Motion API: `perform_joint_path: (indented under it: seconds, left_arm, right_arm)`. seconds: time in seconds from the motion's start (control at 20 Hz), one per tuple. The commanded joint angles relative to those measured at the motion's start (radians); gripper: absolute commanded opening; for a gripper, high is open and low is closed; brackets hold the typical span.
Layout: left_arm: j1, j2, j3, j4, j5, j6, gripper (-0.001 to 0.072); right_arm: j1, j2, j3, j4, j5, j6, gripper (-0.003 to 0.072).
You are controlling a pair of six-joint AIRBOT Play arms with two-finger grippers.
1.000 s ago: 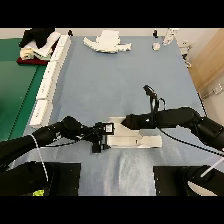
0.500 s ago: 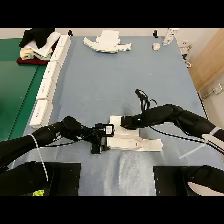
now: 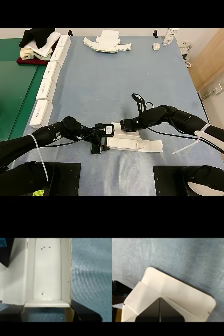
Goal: Fold the box.
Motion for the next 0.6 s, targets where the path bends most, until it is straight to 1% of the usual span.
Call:
perform_joint_path:
  seconds: [0.0,0.15,0.3,0.45,0.55]
  left_arm:
    - [-0.001,0.000,0.001,0.000,0.001,0.000,0.0497]
    - [-0.001,0.000,0.001,-0.001,0.006,-0.002,0.0497]
    - [-0.001,0.000,0.001,-0.007,0.069,-0.044,0.0498]
    - [-0.001,0.000,0.001,-0.007,0.079,-0.044,0.0498]
    - [-0.001,0.000,0.001,-0.007,0.078,-0.044,0.0498]
  right_arm:
    - [0.001,0.005,0.002,-0.003,-0.005,-0.036,0.0004]
    - [-0.001,0.089,0.002,-0.023,-0.004,-0.066,0.0003]
    - [0.000,0.228,0.002,-0.143,-0.019,-0.056,0.0003]
    - [-0.001,0.351,0.002,-0.285,-0.093,-0.037,0.0003]
    - [-0.001,0.409,0.002,-0.405,-0.183,0.000,0.0003]
